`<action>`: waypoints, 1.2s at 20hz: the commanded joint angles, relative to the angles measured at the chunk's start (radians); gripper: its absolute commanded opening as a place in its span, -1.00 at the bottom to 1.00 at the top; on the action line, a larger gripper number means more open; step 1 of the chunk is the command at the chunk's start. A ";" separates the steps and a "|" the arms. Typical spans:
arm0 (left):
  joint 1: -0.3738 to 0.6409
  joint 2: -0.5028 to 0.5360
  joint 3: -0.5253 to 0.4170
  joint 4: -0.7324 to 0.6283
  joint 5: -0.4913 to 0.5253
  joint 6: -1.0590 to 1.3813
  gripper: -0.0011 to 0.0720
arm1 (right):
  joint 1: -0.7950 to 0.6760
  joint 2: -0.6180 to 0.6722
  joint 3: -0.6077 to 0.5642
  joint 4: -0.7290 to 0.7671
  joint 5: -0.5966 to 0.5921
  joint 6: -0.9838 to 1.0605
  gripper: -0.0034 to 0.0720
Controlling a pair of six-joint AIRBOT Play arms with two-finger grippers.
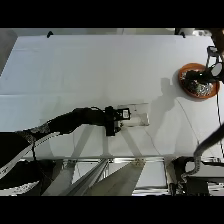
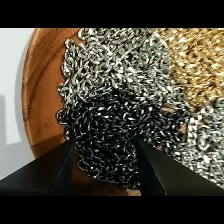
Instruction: Fold the box and place the chain.
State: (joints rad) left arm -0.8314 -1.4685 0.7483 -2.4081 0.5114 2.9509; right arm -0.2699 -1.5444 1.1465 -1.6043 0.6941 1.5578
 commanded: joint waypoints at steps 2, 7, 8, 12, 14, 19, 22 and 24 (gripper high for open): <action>0.001 0.001 0.000 0.000 0.001 0.000 -0.55 | -0.002 -0.077 0.030 0.031 0.059 -0.003 0.10; 0.001 0.001 0.000 0.000 0.001 0.000 -0.55 | -0.003 -0.093 0.030 0.030 0.092 -0.002 -0.21; 0.001 0.001 0.000 0.000 0.001 0.000 -0.55 | -0.003 -0.093 0.030 0.030 0.088 -0.002 -0.31; 0.001 0.001 0.000 0.000 0.001 0.000 -0.55 | -0.003 -0.080 0.030 0.030 0.107 -0.002 -0.70; 0.001 0.001 0.000 0.000 0.001 0.000 -0.55 | -0.002 -0.050 0.030 0.018 0.120 -0.003 -0.71; 0.001 0.001 0.000 0.000 0.001 0.000 -0.55 | -0.002 0.111 0.030 0.004 0.136 -0.053 -0.82; 0.001 0.001 0.000 0.000 0.001 0.000 -0.55 | -0.002 0.216 0.030 0.004 0.190 -0.106 -0.82; 0.001 0.001 0.000 0.000 0.001 0.000 -0.55 | -0.002 0.275 0.030 0.007 0.251 -0.121 -0.82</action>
State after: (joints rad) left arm -0.8314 -1.4685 0.7483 -2.4077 0.5125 2.9509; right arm -0.2722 -1.3544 1.1751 -1.5978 0.8730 1.4754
